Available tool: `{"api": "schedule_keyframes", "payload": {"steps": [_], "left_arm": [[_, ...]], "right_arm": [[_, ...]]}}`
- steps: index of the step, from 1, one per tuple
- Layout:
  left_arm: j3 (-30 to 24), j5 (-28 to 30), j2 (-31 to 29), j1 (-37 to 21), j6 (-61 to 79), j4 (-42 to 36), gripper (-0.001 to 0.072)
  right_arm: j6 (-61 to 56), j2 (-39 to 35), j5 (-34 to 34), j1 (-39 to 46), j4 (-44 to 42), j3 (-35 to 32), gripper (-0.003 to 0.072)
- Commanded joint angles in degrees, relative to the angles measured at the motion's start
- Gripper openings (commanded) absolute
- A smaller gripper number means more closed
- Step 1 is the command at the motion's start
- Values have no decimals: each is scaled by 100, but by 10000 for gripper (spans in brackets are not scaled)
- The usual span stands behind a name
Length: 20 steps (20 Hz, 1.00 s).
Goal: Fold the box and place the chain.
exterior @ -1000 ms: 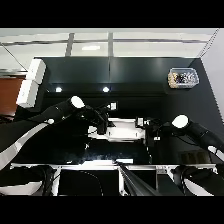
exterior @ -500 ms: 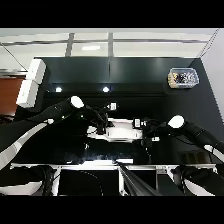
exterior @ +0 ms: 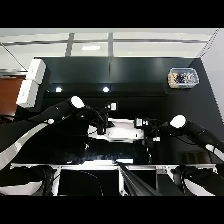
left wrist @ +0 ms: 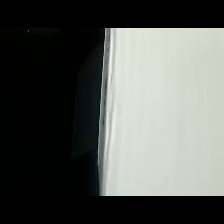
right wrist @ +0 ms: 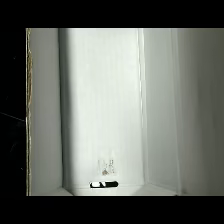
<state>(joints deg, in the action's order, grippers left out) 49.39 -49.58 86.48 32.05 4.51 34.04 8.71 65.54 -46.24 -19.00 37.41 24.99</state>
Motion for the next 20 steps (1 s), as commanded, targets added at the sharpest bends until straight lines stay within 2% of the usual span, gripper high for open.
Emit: {"api": "schedule_keyframes", "payload": {"steps": [1, 10, 11, 12, 16, 18, 20], "left_arm": [[2, -7, -4, -2, 0, 2, 24], [2, -7, -4, -2, 0, 2, 23], [2, -7, -4, -2, 0, 2, 24], [2, -9, -4, -2, 2, 2, 24], [2, -22, -39, -2, -24, 4, 39], [2, -20, -195, -9, -50, 9, 340], [2, -39, -494, -35, -391, 205, 520]], "right_arm": [[15, -15, -2, 33, 81, 0, 670], [13, -81, 44, 31, 76, 0, 669], [13, -81, 44, 31, 76, 0, 635], [11, -81, 33, 31, 76, 0, 465], [13, -81, 39, 31, 98, 0, 448], [13, -83, 39, 31, 149, 0, 448], [11, -114, 37, 31, 199, 2, 448]]}}
